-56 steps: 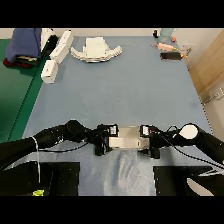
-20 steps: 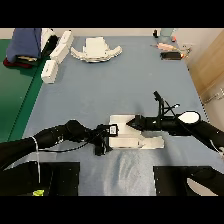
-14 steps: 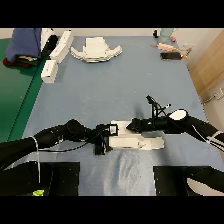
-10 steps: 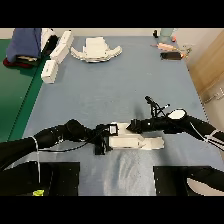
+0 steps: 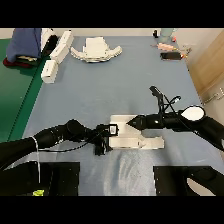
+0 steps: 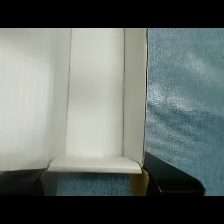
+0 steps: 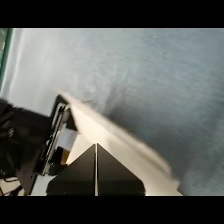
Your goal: Fold the box.
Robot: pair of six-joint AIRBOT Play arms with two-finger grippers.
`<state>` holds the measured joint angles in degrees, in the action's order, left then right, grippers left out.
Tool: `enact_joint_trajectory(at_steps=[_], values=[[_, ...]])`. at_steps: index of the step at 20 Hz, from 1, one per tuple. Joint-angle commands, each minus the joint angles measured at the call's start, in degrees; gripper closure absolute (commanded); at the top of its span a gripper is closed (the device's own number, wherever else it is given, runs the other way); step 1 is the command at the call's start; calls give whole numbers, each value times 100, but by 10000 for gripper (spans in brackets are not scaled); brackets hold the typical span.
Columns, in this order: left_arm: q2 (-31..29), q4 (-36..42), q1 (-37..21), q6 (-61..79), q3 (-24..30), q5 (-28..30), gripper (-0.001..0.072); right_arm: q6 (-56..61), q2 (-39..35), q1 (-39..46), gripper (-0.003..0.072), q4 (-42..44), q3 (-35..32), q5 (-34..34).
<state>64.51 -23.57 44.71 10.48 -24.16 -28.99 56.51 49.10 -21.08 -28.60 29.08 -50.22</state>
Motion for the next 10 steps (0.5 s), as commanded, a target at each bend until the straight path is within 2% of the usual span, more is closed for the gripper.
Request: enact_joint_trajectory(at_steps=[1, 4, 5, 6, 7, 8, 9, 10], values=[[2, -2, -4, 2, -7, -2, 195, -26, -850, -4, 683, -737, 24, -767], [2, -2, -4, 2, -7, -2, 194, -214, -1419, -9, 671, -1552, 24, -1650], [2, -2, -4, 2, -7, -2, 195, -219, -1539, -9, 589, -1919, 22, -1904], [2, 0, -4, 2, -7, -2, 195, -299, -1596, -9, 465, -2212, 9, -2070], [2, -2, -4, 2, -7, -2, 195, -509, -1596, -9, 290, -2500, -31, -2149], [2, -2, -4, 0, -7, -2, 195, -824, -1593, -9, 190, -2734, -81, -2149], [2, -2, -4, 2, -7, -2, 195, -1281, -1572, -9, 110, -2966, -168, -2107], [2, -2, -4, 2, -7, -2, 195, -1851, -1541, -9, 102, -3163, -262, -2017]])
